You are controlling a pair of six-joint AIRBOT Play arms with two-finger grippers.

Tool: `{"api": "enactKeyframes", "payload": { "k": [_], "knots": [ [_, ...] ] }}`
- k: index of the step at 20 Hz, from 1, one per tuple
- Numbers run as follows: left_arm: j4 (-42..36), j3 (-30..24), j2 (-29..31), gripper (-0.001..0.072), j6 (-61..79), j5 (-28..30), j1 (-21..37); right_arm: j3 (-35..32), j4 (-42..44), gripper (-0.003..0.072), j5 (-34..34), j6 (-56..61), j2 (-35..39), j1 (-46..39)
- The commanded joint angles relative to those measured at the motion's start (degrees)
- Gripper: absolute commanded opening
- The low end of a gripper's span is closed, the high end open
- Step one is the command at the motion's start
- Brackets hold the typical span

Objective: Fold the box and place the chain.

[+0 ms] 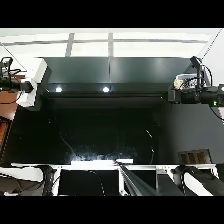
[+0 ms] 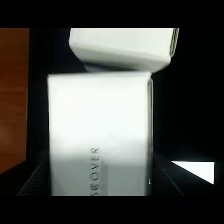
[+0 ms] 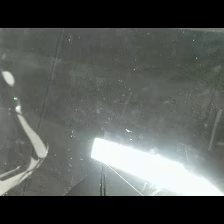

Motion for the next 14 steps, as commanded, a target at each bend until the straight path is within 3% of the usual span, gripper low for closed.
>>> {"api": "enactKeyframes", "payload": {
  "k": [1,5,8,9,10,11,14],
  "knots": [
    [-0.26,4.68,-0.26,0.0717,-0.39,-7.34,-0.57,0.04,0.07,0.0018,0.76,0.39,0.04,0.02],
    [-0.04,16.22,3.08,0.0716,-4.48,-24.52,-0.85,0.31,2.47,0.0018,3.78,0.39,0.42,0.02],
    [-0.31,20.83,9.14,0.0707,-13.46,-30.23,-0.50,2.34,2.71,0.0018,8.96,0.39,1.77,0.02],
    [-0.76,20.90,11.82,0.0551,-18.58,-32.09,-0.59,2.40,2.54,0.0018,8.94,0.37,2.82,0.02],
    [-2.05,20.90,13.94,0.0210,-20.98,-35.10,-0.76,2.40,1.86,0.0018,8.39,0.37,3.93,0.02],
    [-4.72,20.87,15.93,0.0030,-21.03,-39.17,-1.11,2.40,0.76,0.0018,7.19,0.37,4.92,0.02],
    [-14.40,18.10,23.12,0.0029,-19.47,-41.83,-4.28,2.40,-1.55,0.0018,1.99,0.31,6.27,0.02]
  ]
}}
